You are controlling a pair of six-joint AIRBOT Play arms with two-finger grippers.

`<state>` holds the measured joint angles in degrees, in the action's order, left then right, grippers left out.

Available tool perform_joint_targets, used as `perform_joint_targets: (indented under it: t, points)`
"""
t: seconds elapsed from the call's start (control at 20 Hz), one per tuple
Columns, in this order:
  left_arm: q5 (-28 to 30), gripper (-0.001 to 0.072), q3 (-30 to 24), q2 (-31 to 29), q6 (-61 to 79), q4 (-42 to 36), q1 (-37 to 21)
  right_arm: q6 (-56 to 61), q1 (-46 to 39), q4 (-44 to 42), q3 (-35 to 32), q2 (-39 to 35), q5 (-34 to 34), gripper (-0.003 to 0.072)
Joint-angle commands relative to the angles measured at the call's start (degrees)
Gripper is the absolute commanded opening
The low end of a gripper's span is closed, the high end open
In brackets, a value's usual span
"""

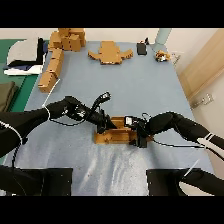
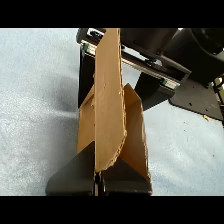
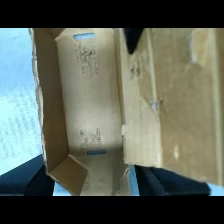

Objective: Fold the box.

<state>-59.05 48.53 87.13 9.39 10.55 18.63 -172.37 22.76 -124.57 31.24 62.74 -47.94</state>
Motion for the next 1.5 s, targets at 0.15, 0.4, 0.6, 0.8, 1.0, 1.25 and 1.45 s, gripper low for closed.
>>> perform_joint_targets:
  t: [0.15,0.4,0.6,0.8,1.0,1.25,1.45]
  points:
    - [0.00,0.0015,-0.02,0.02,0.00,-0.02,-0.02,0.02,0.22,0.26,0.04,0.15,0.92,0.0700]
    - [0.00,0.0014,-0.04,0.02,0.00,-0.02,-0.02,0.02,2.03,2.29,-0.15,0.17,0.52,0.0575]
    - [-0.02,0.0014,-0.02,0.02,0.00,-0.02,-0.02,0.02,2.36,2.80,-0.13,0.98,0.96,0.0575]
    - [0.00,0.0014,-0.02,0.02,0.02,-0.02,-0.02,0.02,2.36,2.58,-0.13,1.84,1.22,0.0575]
    - [0.00,0.0015,-0.02,0.02,0.00,-0.02,-0.02,0.02,2.36,2.21,-0.11,1.81,1.33,0.0466]
    - [-0.02,0.0015,-0.02,0.02,0.00,-0.02,-0.02,0.02,2.36,2.23,-0.11,1.68,0.96,0.0431]
    - [-0.02,0.0015,-0.02,0.02,0.00,-0.02,-0.02,0.02,2.36,2.73,-0.11,1.09,1.01,0.0432]
